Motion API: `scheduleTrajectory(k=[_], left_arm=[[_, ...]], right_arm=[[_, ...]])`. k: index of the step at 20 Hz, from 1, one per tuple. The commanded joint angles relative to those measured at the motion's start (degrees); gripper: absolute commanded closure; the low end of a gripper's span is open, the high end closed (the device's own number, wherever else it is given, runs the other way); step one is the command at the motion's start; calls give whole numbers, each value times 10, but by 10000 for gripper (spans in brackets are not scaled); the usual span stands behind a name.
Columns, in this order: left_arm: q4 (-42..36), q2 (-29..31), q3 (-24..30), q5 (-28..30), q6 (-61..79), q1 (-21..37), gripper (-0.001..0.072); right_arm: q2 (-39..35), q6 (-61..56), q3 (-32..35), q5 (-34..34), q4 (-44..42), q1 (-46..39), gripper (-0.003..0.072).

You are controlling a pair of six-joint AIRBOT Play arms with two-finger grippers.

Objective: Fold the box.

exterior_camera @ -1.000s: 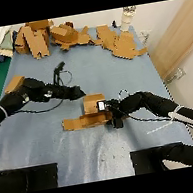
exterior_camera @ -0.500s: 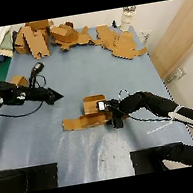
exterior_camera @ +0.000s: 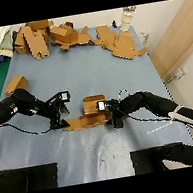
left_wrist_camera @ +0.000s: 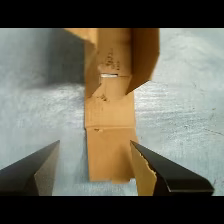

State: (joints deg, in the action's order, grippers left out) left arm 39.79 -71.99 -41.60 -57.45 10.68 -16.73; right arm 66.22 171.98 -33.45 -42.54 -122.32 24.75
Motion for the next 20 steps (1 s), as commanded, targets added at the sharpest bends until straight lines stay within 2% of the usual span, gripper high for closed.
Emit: scheduleTrajectory(k=[1, 3, 7, 20], left_arm=[[13, 2, 2, 5, 5, -48, 50], [13, 2, 2, 10, -17, -68, 50], [13, 2, 2, 56, -61, -95, 50], [14, 1, 2, 120, -92, -174, 51]], right_arm=[[0, 0, 0, 0, 0, 0, 183], [0, 0, 0, 0, 0, 0, 183], [0, 0, 0, 0, 0, 0, 183], [0, 0, 0, 0, 0, 0, 183]])
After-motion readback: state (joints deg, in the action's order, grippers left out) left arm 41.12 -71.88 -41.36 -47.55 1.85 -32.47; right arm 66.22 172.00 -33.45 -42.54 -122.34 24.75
